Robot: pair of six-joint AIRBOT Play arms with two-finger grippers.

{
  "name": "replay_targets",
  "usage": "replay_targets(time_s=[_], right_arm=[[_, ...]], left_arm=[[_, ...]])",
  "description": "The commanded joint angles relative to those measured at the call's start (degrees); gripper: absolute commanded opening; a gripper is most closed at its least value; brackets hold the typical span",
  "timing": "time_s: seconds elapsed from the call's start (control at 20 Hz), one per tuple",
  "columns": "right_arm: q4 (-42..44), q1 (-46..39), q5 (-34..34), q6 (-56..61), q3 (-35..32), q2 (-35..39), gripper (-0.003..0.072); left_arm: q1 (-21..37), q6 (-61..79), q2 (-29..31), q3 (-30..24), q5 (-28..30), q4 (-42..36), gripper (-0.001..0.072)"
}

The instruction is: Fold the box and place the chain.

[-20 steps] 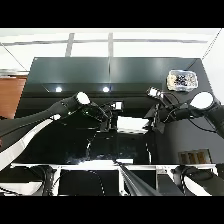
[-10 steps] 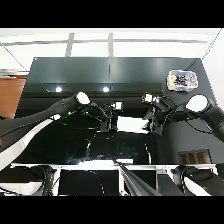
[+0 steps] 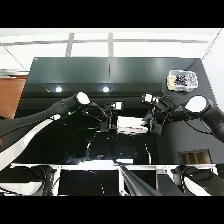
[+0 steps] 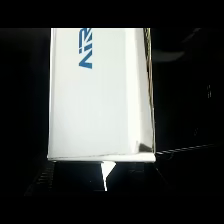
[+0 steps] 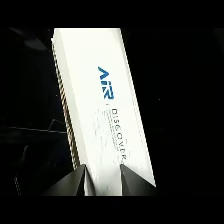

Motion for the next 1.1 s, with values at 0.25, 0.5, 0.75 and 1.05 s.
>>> replay_targets(time_s=[0.25, 0.5, 0.75, 1.05], right_arm=[[0.02, 0.04, -0.26, 0.63, -0.02, -0.02, 0.0239], [-0.02, 0.04, -0.26, 0.9, -0.02, -0.02, 0.0239], [0.0, 0.04, -0.07, 0.9, -0.09, -0.04, 0.0239], [0.0, 0.07, -0.07, 1.27, -0.9, -0.04, 0.0239]], left_arm=[[-0.04, 0.09, -0.04, 0.0, 0.0, 0.02, 0.0398], [-0.04, 0.09, -0.04, 0.0, 0.0, 0.02, 0.0397], [-0.04, 0.09, -0.04, 0.0, 0.0, 0.02, 0.0398], [-0.04, 0.09, -0.04, 0.0, 0.0, 0.02, 0.0397]])
